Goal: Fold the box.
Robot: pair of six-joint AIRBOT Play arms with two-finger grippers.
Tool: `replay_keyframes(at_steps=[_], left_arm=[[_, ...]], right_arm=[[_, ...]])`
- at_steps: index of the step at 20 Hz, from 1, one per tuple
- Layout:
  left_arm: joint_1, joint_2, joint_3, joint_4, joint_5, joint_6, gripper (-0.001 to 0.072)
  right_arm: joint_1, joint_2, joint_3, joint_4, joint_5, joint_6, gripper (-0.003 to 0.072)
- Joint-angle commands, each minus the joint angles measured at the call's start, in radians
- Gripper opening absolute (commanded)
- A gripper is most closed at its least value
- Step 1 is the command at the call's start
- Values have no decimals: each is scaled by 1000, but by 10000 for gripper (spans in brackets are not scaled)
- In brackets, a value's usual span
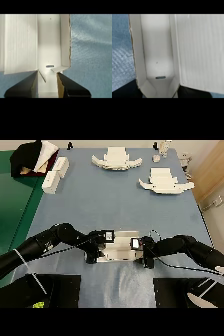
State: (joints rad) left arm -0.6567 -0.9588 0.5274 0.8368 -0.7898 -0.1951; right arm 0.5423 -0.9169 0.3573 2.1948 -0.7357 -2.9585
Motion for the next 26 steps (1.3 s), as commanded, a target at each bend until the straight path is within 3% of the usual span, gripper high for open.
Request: replay_keyframes(at_steps=[1,4,8,10,21,24,26], left_arm=[[8,-2,0,81,-44,-68,366],[48,-2,-6,148,-85,-138,366],[31,-3,-61,-13,39,12,366],[28,-3,-91,-30,67,73,366],[27,-2,-101,-97,47,109,357],[27,-2,-101,-103,47,109,226],[26,-2,-101,-121,59,110,214]], right_arm=[[1,1,1,0,0,0,515],[0,1,1,0,0,0,515],[1,1,1,0,0,0,515],[1,1,1,0,0,0,515],[1,1,1,0,0,0,515],[1,1,1,0,0,0,514],[0,1,1,0,0,0,515]])
